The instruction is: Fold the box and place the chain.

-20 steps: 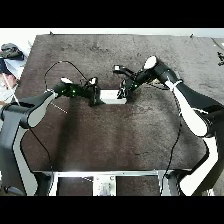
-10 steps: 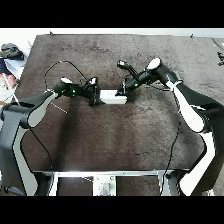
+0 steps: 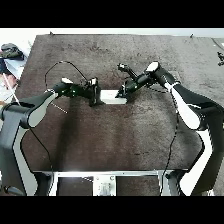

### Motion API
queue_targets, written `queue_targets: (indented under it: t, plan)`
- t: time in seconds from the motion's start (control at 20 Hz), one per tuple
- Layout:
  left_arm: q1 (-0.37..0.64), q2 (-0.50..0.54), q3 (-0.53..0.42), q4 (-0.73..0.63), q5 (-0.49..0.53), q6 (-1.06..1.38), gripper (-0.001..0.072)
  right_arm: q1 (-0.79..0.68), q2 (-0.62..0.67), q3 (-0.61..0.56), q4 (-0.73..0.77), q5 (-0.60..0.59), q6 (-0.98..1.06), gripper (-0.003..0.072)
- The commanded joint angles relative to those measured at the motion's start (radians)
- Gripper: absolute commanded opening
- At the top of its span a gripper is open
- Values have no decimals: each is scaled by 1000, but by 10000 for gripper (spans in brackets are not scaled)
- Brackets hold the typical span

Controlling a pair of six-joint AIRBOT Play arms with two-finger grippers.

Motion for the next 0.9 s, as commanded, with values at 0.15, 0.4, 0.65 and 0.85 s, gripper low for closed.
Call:
queue_targets:
  t: [0.15,0.4,0.65,0.85]
  plan:
    - [1,1,0,0,2,0,206,-14,148,0,136,-10,2,12]
    - [1,1,0,0,1,-1,206,-81,343,-63,232,21,132,9]
    - [1,1,0,0,2,0,206,-150,701,-495,262,-322,132,9]
    - [1,1,0,0,1,-1,206,-156,980,-858,263,-780,85,9]
